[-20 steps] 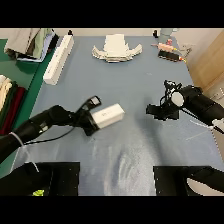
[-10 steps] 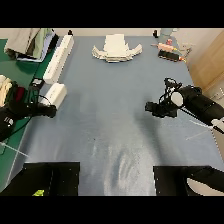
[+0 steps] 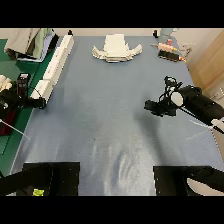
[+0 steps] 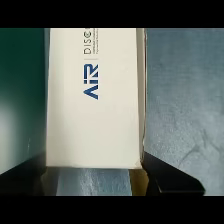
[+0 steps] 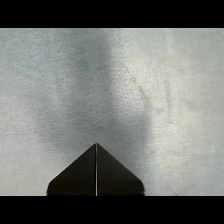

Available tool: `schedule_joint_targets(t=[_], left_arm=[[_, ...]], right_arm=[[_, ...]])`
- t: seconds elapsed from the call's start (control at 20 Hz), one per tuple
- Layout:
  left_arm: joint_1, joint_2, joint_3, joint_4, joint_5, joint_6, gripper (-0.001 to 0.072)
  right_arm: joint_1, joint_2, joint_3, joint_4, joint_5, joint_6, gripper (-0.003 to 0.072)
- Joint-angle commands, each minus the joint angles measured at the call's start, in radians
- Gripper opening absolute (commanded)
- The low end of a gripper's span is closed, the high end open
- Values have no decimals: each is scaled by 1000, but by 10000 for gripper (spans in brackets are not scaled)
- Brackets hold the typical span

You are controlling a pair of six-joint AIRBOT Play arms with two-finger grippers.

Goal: Fold the box.

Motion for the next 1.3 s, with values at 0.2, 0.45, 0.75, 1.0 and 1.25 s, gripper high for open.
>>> schedule_joint_targets(t=[0.2, 0.45, 0.75, 1.0, 1.25], left_arm=[[-61, -203, 140, -40, 42, 4, 483], [-66, -235, 165, -58, 121, 3, 483], [-79, -235, 165, -57, 178, 3, 483], [-85, -236, 164, -60, 157, -1, 483], [-90, -269, 164, -79, 131, -1, 483]], right_arm=[[0, 0, 0, 0, -27, 1, 3], [2, 0, 0, 5, -27, 0, 2], [2, 0, 0, 5, -27, 1, 3], [2, 0, 0, 12, -27, 0, 2], [2, 0, 0, 16, -27, 0, 2]])
